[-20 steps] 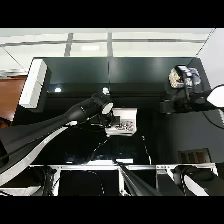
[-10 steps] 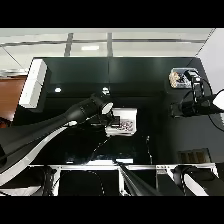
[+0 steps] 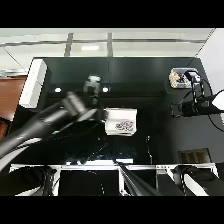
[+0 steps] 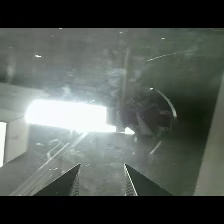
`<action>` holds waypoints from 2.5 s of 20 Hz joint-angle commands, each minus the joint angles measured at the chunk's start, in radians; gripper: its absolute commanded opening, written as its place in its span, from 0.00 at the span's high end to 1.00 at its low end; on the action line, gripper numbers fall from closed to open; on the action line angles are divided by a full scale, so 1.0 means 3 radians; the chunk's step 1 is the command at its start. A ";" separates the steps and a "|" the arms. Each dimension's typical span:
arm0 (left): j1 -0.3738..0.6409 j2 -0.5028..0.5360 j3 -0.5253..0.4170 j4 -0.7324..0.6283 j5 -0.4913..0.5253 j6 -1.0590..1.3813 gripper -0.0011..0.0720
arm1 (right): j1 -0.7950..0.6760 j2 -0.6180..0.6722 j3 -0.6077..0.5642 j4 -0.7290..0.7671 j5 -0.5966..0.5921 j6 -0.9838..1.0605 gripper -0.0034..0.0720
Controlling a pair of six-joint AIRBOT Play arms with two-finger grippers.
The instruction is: Fold the box and place the chain.
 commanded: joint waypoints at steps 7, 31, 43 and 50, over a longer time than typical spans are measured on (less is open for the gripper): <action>0.1476 0.1189 -0.1690 -0.3391 0.1990 0.4298 0.03 | -0.0001 0.0001 -0.0003 -0.0170 -0.0170 0.0003 0.54; 0.1343 -0.0538 -0.1406 -0.4168 0.1499 0.8419 0.01 | -0.0001 0.0000 -0.0003 -0.0159 -0.0296 0.0004 0.56; 0.1254 -0.0678 -0.1338 -0.4149 0.1656 0.8513 0.01 | -0.0001 0.0000 -0.0003 -0.0158 -0.0296 0.0004 0.56; 0.1088 -0.0680 -0.1338 -0.4161 0.1760 0.8582 0.01 | -0.0001 0.0000 -0.0003 -0.0146 -0.0298 0.0003 0.56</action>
